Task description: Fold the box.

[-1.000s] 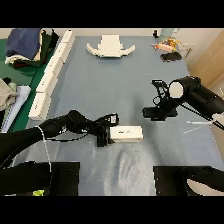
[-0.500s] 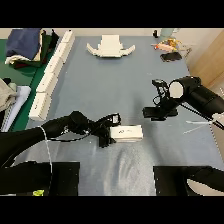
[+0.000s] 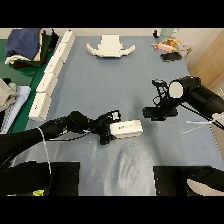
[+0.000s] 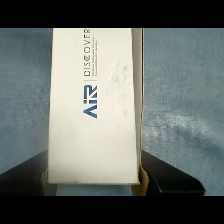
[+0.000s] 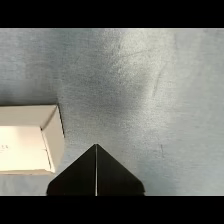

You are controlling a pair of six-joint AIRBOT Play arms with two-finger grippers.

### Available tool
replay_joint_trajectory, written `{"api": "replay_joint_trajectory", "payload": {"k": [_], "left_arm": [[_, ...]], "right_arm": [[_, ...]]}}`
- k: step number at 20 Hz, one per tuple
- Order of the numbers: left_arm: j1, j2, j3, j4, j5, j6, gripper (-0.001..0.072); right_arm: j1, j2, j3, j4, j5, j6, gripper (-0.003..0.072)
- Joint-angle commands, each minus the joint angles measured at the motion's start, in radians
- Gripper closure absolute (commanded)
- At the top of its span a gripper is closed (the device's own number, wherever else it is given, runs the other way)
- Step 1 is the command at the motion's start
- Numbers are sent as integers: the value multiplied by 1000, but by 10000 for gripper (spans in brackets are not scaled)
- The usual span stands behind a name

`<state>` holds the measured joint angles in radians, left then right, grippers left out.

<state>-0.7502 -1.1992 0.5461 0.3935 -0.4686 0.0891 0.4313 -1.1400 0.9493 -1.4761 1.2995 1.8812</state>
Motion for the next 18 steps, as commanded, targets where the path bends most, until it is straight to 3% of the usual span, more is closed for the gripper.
{"api": "replay_joint_trajectory", "payload": {"k": [1, 5, 13, 18], "left_arm": [[36, 55, 1, 119, 103, -219, 203], [219, 89, 4, 274, 102, -503, 203], [640, 89, 17, 284, 84, -561, 204], [761, 87, 17, 279, 84, -561, 204]], "right_arm": [[0, 0, 1, 0, 6, 0, 684], [0, 0, 1, 0, 6, 0, 684], [0, 0, 1, 0, 6, 0, 684], [0, 0, 1, 0, 6, 0, 684]]}}
